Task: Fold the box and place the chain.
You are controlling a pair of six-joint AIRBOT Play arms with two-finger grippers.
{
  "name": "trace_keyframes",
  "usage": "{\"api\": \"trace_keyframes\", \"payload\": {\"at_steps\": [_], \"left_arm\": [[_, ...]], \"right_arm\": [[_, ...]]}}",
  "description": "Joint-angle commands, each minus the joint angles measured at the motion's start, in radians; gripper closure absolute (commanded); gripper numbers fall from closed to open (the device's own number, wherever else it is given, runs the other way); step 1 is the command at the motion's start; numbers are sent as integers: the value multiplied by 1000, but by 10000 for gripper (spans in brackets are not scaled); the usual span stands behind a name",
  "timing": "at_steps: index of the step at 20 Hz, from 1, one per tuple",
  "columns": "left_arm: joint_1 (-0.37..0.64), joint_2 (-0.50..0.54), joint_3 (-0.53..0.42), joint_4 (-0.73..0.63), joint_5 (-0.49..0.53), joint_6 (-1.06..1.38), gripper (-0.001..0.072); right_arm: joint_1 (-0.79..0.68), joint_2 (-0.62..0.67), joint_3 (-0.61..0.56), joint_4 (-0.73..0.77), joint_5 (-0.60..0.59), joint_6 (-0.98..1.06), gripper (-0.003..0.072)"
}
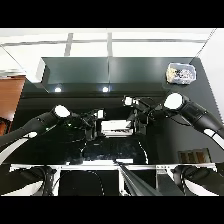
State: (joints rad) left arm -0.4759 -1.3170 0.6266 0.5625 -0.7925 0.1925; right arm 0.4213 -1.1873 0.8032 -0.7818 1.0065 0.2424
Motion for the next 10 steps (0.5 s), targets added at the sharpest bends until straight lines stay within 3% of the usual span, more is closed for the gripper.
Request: {"api": "trace_keyframes", "payload": {"at_steps": [1,10], "left_arm": [[0,-1,1,2,0,2,360],[0,-1,1,2,0,2,360]], "right_arm": [[0,-1,-1,-2,12,-2,382],[1,-1,-1,-40,28,0,381]]}}
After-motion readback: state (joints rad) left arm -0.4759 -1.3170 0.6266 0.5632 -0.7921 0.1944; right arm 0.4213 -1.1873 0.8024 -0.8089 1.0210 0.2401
